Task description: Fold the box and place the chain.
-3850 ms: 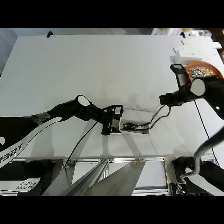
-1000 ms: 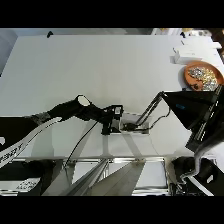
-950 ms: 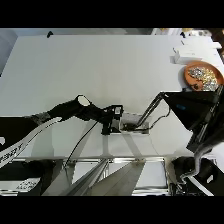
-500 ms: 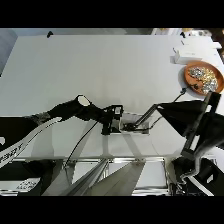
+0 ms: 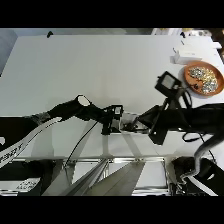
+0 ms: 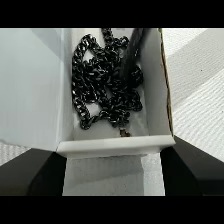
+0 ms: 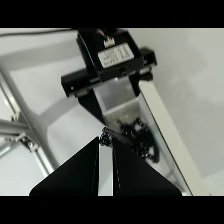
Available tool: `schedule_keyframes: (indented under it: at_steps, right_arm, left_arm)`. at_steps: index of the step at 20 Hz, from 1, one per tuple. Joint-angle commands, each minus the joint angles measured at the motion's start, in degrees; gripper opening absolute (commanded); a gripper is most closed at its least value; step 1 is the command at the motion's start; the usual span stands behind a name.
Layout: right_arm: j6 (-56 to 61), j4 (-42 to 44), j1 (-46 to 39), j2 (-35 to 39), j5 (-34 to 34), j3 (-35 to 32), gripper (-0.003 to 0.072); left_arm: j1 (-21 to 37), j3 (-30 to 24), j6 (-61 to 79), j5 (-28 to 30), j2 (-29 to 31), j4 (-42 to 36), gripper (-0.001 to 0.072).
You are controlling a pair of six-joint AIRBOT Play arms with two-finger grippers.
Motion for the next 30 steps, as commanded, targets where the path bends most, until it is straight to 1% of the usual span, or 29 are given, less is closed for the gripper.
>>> schedule_keyframes:
  at_steps: [1, 4, 8, 9, 10, 11, 14, 15, 17, 20, 21, 22, 23, 24, 25, 26, 27, 28, 30]
  right_arm:
    - [0.0, 0.1, 0.1, -7.5, 2.4, 0.0, 0.0015]
    - [0.0, 0.0, 1.1, -11.9, 4.0, -0.4, 0.0015]
    - [0.0, -0.1, 3.5, -13.9, 3.7, -0.7, 0.0018]
    - [0.0, -0.1, 3.5, -13.9, 3.0, -0.7, 0.0031]
    - [0.1, -0.1, 3.5, -13.9, 2.2, -0.7, 0.0109]
    - [0.4, -0.1, 3.5, -13.9, 1.4, -0.7, 0.0136]
    - [4.4, -0.5, 3.5, -13.0, -1.8, -0.3, 0.0136]
    - [5.1, -1.9, 3.5, -12.4, -1.7, 0.6, 0.0136]
    - [9.9, -8.8, 3.5, -11.0, -0.9, 3.9, 0.0136]
    - [20.5, -24.8, 3.2, -8.1, -0.2, 9.7, 0.0136]
    - [24.1, -29.0, 2.1, -7.3, -0.2, 10.5, 0.0137]
    - [27.1, -33.0, -0.1, -6.7, 0.3, 10.6, 0.0177]
    - [28.6, -35.4, -3.0, -6.9, 2.6, 10.6, 0.0279]
    - [28.7, -36.3, -6.2, -7.5, 5.9, 10.6, 0.0345]
    - [28.7, -36.5, -9.6, -8.6, 9.4, 10.5, 0.0363]
    - [28.7, -36.5, -13.3, -9.9, 12.4, 10.0, 0.0362]
    - [28.8, -36.3, -16.7, -11.2, 14.0, 8.9, 0.0357]
    - [29.2, -35.9, -19.5, -12.2, 14.5, 7.4, 0.0355]
    - [30.0, -35.4, -23.6, -13.8, 13.2, 3.2, 0.0355]
  left_arm:
    - [0.0, 0.0, 0.0, 0.0, 0.0, 0.0, 0.0208]
    - [0.0, 0.0, 0.0, 0.0, 0.0, 0.0, 0.0208]
    - [0.0, 0.0, 0.0, 0.0, 0.0, 0.0, 0.0208]
    - [0.0, 0.0, 0.0, 0.0, 0.0, 0.0, 0.0208]
    - [0.0, 0.0, 0.0, 0.0, 0.0, 0.0, 0.0208]
    - [0.0, 0.0, 0.0, 0.0, 0.0, 0.0, 0.0208]
    - [0.0, 0.0, 0.0, 0.0, 0.0, 0.0, 0.0208]
    - [0.0, 0.0, 0.0, 0.0, 0.0, 0.0, 0.0208]
    - [0.0, 0.0, 0.0, 0.0, 0.0, 0.0, 0.0208]
    - [0.0, 0.0, 0.0, 0.0, 0.0, 0.0, 0.0208]
    - [0.0, 0.0, 0.0, 0.0, 0.0, 0.0, 0.0208]
    - [0.0, 0.0, 0.0, 0.0, 0.0, 0.0, 0.0208]
    - [0.0, 0.0, 0.0, 0.0, 0.0, 0.0, 0.0208]
    - [0.0, 0.0, 0.0, 0.0, 0.0, 0.0, 0.0208]
    - [0.0, 0.0, 0.0, 0.0, 0.0, 0.0, 0.0208]
    - [0.0, 0.0, 0.0, 0.0, 0.0, 0.0, 0.0208]
    - [0.0, 0.0, 0.0, 0.0, 0.0, 0.0, 0.0208]
    - [0.0, 0.0, 0.0, 0.0, 0.0, 0.0, 0.0208]
    - [0.0, 0.0, 0.0, 0.0, 0.0, 0.0, 0.0208]
